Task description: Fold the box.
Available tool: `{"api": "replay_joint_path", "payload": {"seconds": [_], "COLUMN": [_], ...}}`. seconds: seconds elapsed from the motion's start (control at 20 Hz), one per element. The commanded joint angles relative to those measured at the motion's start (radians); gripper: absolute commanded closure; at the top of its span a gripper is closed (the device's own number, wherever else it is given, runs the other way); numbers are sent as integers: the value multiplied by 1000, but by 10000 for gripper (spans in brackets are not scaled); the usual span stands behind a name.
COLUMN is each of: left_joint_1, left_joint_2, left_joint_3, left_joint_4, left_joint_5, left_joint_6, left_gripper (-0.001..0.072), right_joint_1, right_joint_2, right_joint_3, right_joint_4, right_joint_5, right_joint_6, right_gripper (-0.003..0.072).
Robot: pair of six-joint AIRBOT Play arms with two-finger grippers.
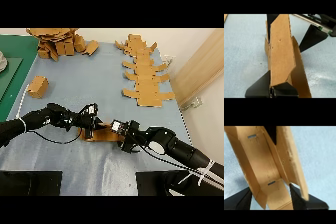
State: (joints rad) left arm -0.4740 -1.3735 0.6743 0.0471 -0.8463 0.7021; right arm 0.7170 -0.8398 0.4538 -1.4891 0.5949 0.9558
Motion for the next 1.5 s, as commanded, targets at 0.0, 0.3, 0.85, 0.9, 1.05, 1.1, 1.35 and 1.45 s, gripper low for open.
{"api": "replay_joint_path", "payload": {"seconds": [0.0, 0.3, 0.85, 0.9, 1.05, 1.1, 1.35, 1.45], "left_joint_1": [0, 0, 0, 0, 0, 0, 0, 0], "left_joint_2": [0, 0, 0, 0, 0, 0, 0, 0], "left_joint_3": [0, 0, 0, 0, 0, 0, 0, 0], "left_joint_4": [1, 1, 1, 1, 1, 1, 1, 1], "left_joint_5": [-2, -2, -1, -2, -1, -1, -1, -2], "left_joint_6": [0, 0, 0, 0, 0, 0, 0, 0], "left_gripper": [697, 697, 697, 697, 696, 697, 697, 697], "right_joint_1": [-36, -35, -35, -35, -35, -35, -36, -37], "right_joint_2": [7, 55, 29, 37, 60, 64, 54, 27], "right_joint_3": [28, 28, 30, 30, 30, 30, 30, 29], "right_joint_4": [134, 155, 53, 53, 55, 57, 57, 58], "right_joint_5": [105, 126, 80, 83, 92, 92, 45, 24], "right_joint_6": [-138, -138, -156, -156, -156, -156, -199, -211], "right_gripper": [-34, -34, -34, -34, -34, -34, -34, -34]}}
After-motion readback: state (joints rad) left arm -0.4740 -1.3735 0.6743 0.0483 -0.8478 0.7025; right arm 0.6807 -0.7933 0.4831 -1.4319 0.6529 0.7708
